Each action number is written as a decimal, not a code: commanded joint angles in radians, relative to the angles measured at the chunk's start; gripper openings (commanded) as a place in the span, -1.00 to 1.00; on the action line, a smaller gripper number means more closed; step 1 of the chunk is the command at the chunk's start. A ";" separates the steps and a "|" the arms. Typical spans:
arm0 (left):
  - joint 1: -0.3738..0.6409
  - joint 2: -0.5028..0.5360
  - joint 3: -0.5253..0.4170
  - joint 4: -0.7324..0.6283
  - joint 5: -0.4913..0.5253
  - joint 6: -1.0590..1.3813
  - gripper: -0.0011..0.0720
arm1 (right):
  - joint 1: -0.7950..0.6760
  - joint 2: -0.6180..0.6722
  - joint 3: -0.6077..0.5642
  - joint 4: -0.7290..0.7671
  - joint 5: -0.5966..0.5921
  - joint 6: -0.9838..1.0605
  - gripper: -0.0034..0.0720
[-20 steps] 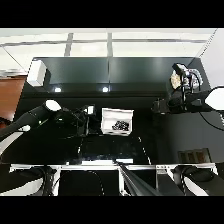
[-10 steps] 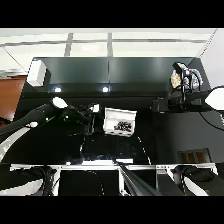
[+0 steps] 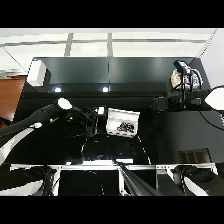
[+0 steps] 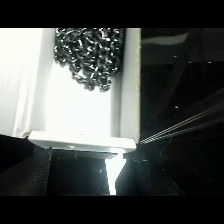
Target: Fold the box and place the chain.
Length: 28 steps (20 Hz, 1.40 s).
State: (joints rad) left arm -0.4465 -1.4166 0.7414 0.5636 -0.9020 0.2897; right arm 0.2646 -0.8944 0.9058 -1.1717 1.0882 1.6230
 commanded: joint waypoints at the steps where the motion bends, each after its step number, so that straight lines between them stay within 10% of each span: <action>1: -0.011 0.000 0.002 0.001 0.042 -0.033 0.97 | -0.001 -0.001 0.001 0.000 -0.005 0.000 0.05; 19: -0.074 -0.022 0.031 0.015 0.082 -0.020 0.96 | -0.001 -0.001 0.001 0.000 -0.018 0.000 0.05; 24: -0.077 -0.022 0.030 0.031 0.035 -0.067 0.10 | -0.001 -0.002 -0.002 -0.011 -0.048 0.000 0.05; 25: -0.077 -0.021 0.030 0.031 0.038 -0.087 0.10 | 0.000 -0.003 -0.011 -0.006 -0.088 0.000 0.16; 26: -0.077 -0.021 0.030 0.031 0.037 -0.090 0.10 | 0.000 -0.006 -0.026 0.009 -0.140 0.000 0.86; 28: -0.077 -0.021 0.030 0.031 0.039 -0.089 0.10 | 0.000 -0.046 -0.034 0.043 -0.192 0.000 0.96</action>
State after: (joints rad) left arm -0.5224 -1.4372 0.7708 0.5903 -0.8566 0.2203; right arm 0.2646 -0.9108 0.8856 -1.1633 0.9817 1.6226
